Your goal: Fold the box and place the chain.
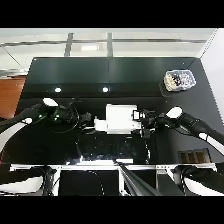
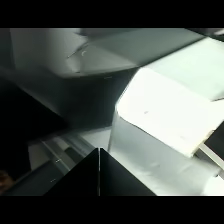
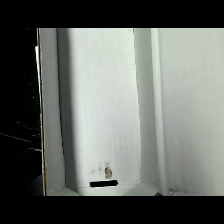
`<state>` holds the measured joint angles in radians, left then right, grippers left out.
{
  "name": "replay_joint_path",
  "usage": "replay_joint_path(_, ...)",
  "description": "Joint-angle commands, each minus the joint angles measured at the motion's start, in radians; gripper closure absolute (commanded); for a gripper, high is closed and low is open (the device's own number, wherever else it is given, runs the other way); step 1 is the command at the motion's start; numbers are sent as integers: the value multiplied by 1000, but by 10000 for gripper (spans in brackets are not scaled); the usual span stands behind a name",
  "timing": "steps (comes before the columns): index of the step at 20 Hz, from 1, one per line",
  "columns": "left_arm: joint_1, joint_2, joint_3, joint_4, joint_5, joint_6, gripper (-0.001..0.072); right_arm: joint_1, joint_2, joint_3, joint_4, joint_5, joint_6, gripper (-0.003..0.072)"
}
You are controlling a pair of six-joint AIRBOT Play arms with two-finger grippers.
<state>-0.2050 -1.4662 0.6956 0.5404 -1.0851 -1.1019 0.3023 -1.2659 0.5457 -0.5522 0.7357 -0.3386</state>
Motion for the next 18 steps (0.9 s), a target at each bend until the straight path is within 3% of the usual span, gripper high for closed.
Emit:
replay_joint_path(1,-33,-9,44,-22,-13,23,685,1,0,0,1,0,0,456)
replay_joint_path(3,-25,-9,77,-25,-55,23,681,1,0,0,1,0,0,456)
replay_joint_path(4,-24,-9,96,-25,-85,26,645,1,0,0,1,0,0,456)
replay_joint_path(6,-24,-9,132,-28,-131,24,209,1,0,0,1,0,0,456)
replay_joint_path(7,-27,-9,149,-36,-154,24,156,1,0,0,1,0,0,456)
replay_joint_path(11,-82,-9,196,-1,-136,18,157,1,0,0,1,0,0,456)
replay_joint_path(15,-148,-9,239,134,-100,-81,162,1,0,0,1,0,0,456)
replay_joint_path(18,-186,-9,267,140,-92,-98,201,1,0,0,1,0,0,456)
